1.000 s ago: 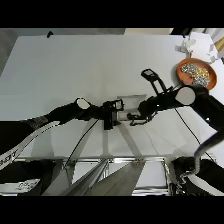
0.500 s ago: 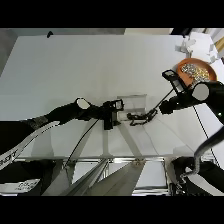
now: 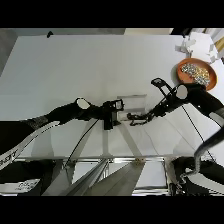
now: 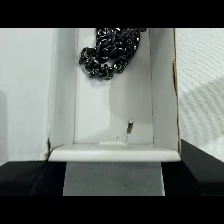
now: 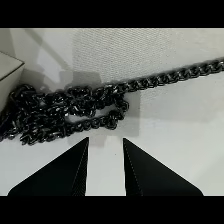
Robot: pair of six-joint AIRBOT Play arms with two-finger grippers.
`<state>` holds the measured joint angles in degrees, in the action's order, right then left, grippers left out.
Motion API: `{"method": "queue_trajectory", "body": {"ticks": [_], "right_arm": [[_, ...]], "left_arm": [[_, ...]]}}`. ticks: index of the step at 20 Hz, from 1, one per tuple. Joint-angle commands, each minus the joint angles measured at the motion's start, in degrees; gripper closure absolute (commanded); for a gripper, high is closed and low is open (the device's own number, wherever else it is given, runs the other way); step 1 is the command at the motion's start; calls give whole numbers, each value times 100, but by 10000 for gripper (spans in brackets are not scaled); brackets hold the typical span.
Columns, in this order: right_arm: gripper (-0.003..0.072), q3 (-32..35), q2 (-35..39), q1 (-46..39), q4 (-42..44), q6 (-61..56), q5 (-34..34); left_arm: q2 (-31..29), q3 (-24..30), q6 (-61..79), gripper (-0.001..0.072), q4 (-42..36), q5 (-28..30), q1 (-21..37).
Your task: Fold the box and place the chain.
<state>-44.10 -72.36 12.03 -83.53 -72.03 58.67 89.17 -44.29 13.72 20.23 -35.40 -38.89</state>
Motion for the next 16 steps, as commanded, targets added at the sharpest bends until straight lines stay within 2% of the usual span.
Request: {"method": "queue_trajectory", "body": {"ticks": [1,8,10,11,13,16], "right_arm": [[464,2,-245,52,-9,-2,-201],[469,2,-291,52,-26,-129,-420],[546,2,-356,52,-24,-151,-424],[620,2,-361,52,-26,-146,-420],[668,0,-315,52,-68,-144,-293],[668,0,-15,52,-216,-146,9]], "left_arm": [[-2,-2,0,457,0,0,-2],[-2,-2,0,457,0,0,-2],[-2,-2,0,457,0,0,-2],[-2,-2,0,457,0,0,-2],[-2,-2,0,457,0,0,-2],[-2,-2,0,457,0,0,-2]]}}
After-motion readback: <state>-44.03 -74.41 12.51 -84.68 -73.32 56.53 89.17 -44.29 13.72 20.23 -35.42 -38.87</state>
